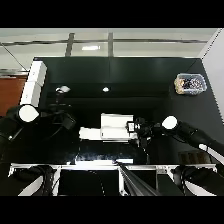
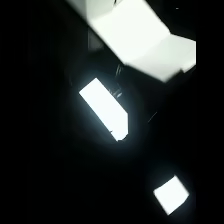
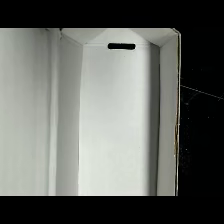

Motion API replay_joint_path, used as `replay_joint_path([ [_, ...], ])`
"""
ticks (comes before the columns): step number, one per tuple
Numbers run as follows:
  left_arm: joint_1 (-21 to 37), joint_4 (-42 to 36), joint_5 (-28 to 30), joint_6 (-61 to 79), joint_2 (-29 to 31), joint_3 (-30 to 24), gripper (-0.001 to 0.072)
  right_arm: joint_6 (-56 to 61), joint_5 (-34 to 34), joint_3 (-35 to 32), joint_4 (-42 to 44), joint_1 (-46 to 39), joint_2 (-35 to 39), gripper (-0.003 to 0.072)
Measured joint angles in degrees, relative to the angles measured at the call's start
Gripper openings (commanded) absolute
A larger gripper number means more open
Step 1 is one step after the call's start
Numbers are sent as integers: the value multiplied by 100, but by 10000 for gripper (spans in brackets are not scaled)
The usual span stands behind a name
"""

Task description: Fold the box and place the chain.

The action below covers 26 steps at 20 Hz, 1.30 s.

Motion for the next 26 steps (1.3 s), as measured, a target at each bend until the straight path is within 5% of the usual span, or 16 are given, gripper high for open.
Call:
replay_joint_path([
  [3,684,-415,-74,-1506,-109,-455,35,4,0,0,0,0,0,108],
  [8,1187,-1899,-258,-1620,-706,-955,36,4,0,0,2,0,0,109],
  [13,1213,-3279,-1097,-203,-1657,-1056,34,4,0,0,2,0,0,108],
  [17,800,-3860,-1145,483,-2199,-966,41,4,0,0,9,0,0,108],
  [19,551,-3989,-1067,664,-2304,-811,250,7,0,0,11,0,0,109],
  [20,461,-4028,-1049,769,-2339,-710,392,7,0,0,13,0,0,109],
  [21,402,-4050,-1091,861,-2363,-592,617,9,0,0,15,0,0,109],
  [22,374,-4092,-1198,920,-2376,-472,711,13,2,0,15,0,0,109],
  [26,328,-3917,-1611,1034,-2406,46,711,39,2,0,20,0,0,108],
])
